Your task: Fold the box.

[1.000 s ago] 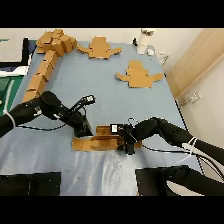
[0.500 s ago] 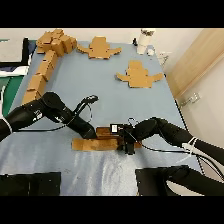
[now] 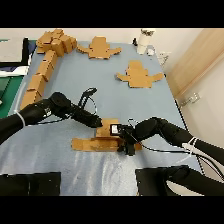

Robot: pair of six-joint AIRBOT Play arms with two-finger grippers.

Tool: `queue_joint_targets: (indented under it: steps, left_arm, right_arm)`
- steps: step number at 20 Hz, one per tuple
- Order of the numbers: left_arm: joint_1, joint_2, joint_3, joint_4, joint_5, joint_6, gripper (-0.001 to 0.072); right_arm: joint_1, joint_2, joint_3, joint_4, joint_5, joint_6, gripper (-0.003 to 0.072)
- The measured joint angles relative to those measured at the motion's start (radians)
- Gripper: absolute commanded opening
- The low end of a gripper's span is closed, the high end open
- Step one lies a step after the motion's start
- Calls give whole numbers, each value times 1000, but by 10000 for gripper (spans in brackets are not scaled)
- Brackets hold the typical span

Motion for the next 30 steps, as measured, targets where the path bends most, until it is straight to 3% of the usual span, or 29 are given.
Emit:
queue_joint_targets:
  steps: [6,16,23,27,30]
  left_arm:
    - [-1,-56,1,0,-11,-15,12]
    - [-1,-65,1,2,-50,-18,11]
    - [64,-64,1,2,-55,-12,10]
    - [113,-23,-2,10,-65,38,8]
    - [143,72,-30,35,-97,111,8]
  right_arm:
    - [0,0,0,-1,-5,-2,511]
    - [1,0,0,-5,53,-3,512]
    - [1,0,0,-3,85,-3,511]
    - [0,0,0,-3,90,-2,511]
    - [0,0,0,-3,91,-2,511]
